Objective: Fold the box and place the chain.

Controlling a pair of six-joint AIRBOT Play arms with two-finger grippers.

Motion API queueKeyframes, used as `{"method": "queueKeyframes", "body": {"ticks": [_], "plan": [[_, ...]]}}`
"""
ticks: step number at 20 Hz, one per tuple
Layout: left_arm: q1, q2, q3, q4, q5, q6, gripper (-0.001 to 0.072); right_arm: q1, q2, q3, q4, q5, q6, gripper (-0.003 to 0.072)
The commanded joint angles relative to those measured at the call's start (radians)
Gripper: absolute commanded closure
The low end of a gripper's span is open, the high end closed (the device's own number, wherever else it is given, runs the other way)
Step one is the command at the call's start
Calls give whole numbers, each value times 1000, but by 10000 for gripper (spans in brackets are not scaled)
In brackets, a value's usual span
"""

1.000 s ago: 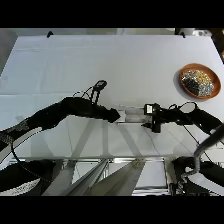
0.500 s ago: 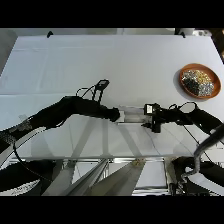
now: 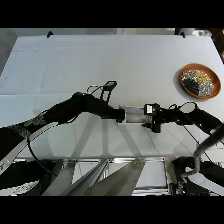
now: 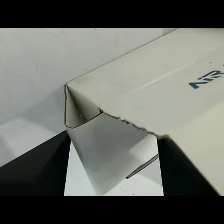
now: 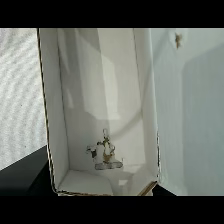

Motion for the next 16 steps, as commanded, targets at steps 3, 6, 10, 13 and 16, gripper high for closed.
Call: {"method": "queueKeyframes", "body": {"ticks": [3,6,10,13,16], "plan": [[-22,-19,14,35,25,-59,132,0,0,0,0,0,0,249],[-25,-29,22,40,25,-103,135,0,0,0,0,0,0,249],[-24,-71,78,78,33,-192,155,0,0,0,0,0,0,249],[-24,-110,137,103,85,-235,155,0,0,0,0,0,0,249],[-25,-145,161,104,142,-264,157,0,0,0,0,0,0,249]]}}
